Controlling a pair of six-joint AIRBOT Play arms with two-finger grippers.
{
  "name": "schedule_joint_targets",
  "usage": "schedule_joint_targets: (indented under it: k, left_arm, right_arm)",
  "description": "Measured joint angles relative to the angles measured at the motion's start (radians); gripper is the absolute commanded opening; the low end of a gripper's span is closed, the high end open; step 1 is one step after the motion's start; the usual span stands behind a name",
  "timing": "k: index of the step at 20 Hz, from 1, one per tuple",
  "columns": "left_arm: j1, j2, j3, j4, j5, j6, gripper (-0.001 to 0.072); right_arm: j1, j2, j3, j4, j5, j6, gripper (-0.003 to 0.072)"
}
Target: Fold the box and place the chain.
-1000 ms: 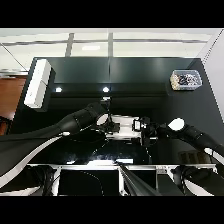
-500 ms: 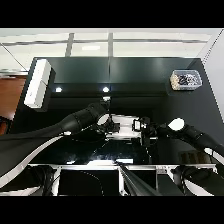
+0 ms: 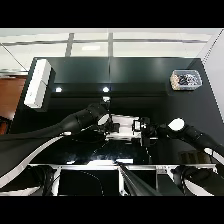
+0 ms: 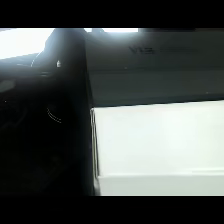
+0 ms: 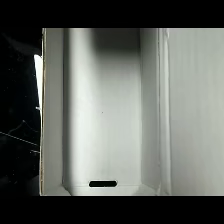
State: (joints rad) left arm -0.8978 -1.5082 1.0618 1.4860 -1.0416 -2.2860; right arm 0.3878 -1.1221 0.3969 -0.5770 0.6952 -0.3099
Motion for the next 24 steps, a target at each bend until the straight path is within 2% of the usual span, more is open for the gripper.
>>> schedule_joint_targets:
  k: [1,2,5,12,14,15,17,23,24]
  left_arm:
    - [0.0,0.0,0.0,0.0,0.0,0.002,0.0117]
    - [0.0,0.0,0.0,0.0,0.0,0.01,0.0254]
    - [-0.001,0.0,0.0,-0.003,-0.005,0.009,0.0539]
    - [-0.001,0.0,0.0,-0.001,-0.007,0.005,0.0541]
    - [0.0,-0.001,0.002,0.008,-0.012,0.001,0.0455]
    - [0.0,-0.001,0.005,0.013,-0.017,-0.001,0.0454]
    - [-0.002,-0.001,0.013,0.021,-0.017,-0.011,0.0402]
    - [-0.016,-0.006,0.031,0.058,-0.031,-0.043,0.0397]
    - [-0.018,-0.008,0.032,0.063,-0.038,-0.046,0.0375]
  right_arm:
    - [0.0,0.0,0.0,0.0,0.0,0.0,0.0461]
    - [0.0,0.0,0.0,-0.001,-0.001,-0.001,0.0461]
    - [0.0,0.0,0.0,0.0,-0.002,-0.001,0.0461]
    - [0.0,0.0,0.0,0.0,-0.002,-0.001,0.0461]
    - [0.0,0.0,0.0,0.0,-0.002,-0.001,0.0461]
    - [0.0,0.0,0.0,0.0,-0.002,-0.001,0.0461]
    - [0.0,0.0,0.0,0.0,-0.002,-0.001,0.0461]
    - [0.0,0.0,0.0,0.0,-0.002,-0.001,0.0461]
    - [0.0,0.0,0.0,0.0,-0.002,-0.001,0.0461]
